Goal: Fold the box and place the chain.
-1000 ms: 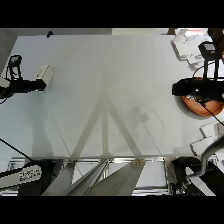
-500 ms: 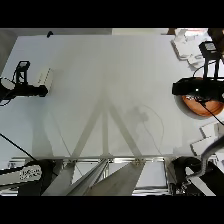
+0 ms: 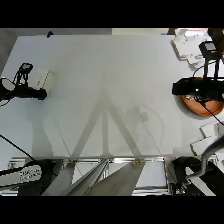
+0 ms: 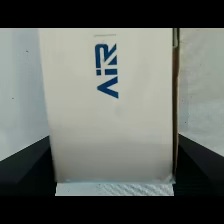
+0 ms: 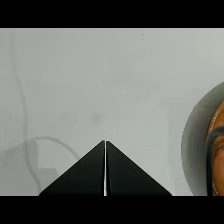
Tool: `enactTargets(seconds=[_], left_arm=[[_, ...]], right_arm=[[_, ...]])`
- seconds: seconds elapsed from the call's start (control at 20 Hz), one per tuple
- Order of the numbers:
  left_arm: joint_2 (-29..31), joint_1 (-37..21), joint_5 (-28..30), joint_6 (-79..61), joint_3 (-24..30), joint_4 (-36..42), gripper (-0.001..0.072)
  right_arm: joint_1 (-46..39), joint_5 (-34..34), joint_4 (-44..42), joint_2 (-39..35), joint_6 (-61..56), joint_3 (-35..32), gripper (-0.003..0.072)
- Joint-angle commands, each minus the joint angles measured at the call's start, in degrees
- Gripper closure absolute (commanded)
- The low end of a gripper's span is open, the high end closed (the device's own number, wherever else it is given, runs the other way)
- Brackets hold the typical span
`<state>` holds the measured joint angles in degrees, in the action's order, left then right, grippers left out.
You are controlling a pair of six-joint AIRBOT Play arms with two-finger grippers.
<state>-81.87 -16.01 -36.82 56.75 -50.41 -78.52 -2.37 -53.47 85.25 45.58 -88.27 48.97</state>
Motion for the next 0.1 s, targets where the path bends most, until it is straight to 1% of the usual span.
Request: enactTargets(seconds=[0.0, 0.05], left_arm=[[3.74, 0.63, -0.02, -1.38, -0.02, -0.42, 0.0014], [5.92, 1.09, -0.13, -1.36, -0.02, -0.39, 0.0015]], right_arm=[[-0.02, -0.02, 0.0, 0.02, 0.0, 0.0, 0.0671], [-0.02, -0.02, 0.0, 0.02, 0.0, 0.0, 0.0671]])
